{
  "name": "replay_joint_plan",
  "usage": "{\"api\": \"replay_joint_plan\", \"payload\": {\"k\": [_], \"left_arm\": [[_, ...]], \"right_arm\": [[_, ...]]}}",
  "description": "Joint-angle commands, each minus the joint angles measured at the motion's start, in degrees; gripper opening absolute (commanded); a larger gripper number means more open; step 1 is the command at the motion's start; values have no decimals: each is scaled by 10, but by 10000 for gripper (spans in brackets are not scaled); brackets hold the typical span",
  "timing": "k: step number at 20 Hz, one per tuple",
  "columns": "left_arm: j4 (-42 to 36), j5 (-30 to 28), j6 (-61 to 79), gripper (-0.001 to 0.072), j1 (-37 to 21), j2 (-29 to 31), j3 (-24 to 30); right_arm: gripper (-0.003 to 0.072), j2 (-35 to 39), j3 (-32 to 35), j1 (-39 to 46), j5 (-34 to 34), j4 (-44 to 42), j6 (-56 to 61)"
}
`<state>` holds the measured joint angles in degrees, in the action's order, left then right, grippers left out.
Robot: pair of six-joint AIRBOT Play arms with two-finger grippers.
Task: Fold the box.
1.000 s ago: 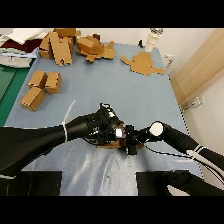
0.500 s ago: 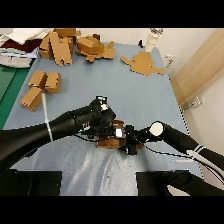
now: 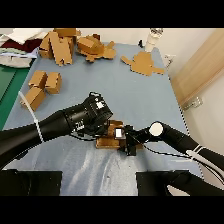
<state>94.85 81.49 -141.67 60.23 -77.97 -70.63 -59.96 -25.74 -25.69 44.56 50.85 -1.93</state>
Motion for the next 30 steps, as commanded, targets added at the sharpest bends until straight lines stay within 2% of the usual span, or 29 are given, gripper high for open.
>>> {"api": "replay_joint_plan", "payload": {"k": [1, 2, 3, 5, 7, 8, 10, 12, 13, 15, 17, 19, 21, 23, 27, 28, 30], "left_arm": [[35, 27, 19, 109, 0, 1, 0], [56, 32, 29, 44, 0, 1, 0], [79, 42, 30, 11, 0, 2, 0], [116, 29, 76, 10, -5, 20, 9], [65, -42, 180, 9, -47, 66, 38], [6, -88, 258, 9, -85, 95, 61], [-195, -164, 566, 9, -205, 152, 118], [-348, -190, 794, 10, -342, 166, 147], [-418, -201, 884, 10, -410, 157, 150], [-549, -210, 1091, 10, -510, 120, 150], [-644, -208, 1257, 11, -558, 68, 150], [-665, -198, 1341, 9, -550, 16, 150], [-665, -178, 1412, 7, -516, -7, 165], [-669, -195, 1477, 7, -488, 15, 211], [-738, -249, 1671, 11, -448, 129, 381], [-741, -280, 1733, 11, -438, 147, 414], [-745, -353, 1759, 14, -425, 151, 447]], "right_arm": [[509, 0, 0, 0, 0, -1, -1], [509, 0, 0, 0, 0, -1, -1], [509, 0, 0, 0, 0, -1, -1], [509, 0, 0, 0, 0, -1, -1], [509, 0, 0, 0, 0, -1, -1], [509, 0, 0, 0, 0, -1, -1], [509, 0, 0, 0, 0, -1, -1], [509, 0, 0, 0, 0, -1, -1], [509, 0, 0, 0, 0, -1, -1], [509, 0, 0, 0, 0, -1, -1], [510, 0, 0, 0, 0, -1, -1], [509, 0, 0, 0, -2, -1, -1], [509, 0, 0, 0, -2, -1, -1], [509, 0, 0, 0, -2, -1, -1], [509, 0, 0, 0, -2, -1, -1], [509, 0, 0, 0, -2, -1, -1], [510, 0, 0, 0, -2, -3, -1]]}}
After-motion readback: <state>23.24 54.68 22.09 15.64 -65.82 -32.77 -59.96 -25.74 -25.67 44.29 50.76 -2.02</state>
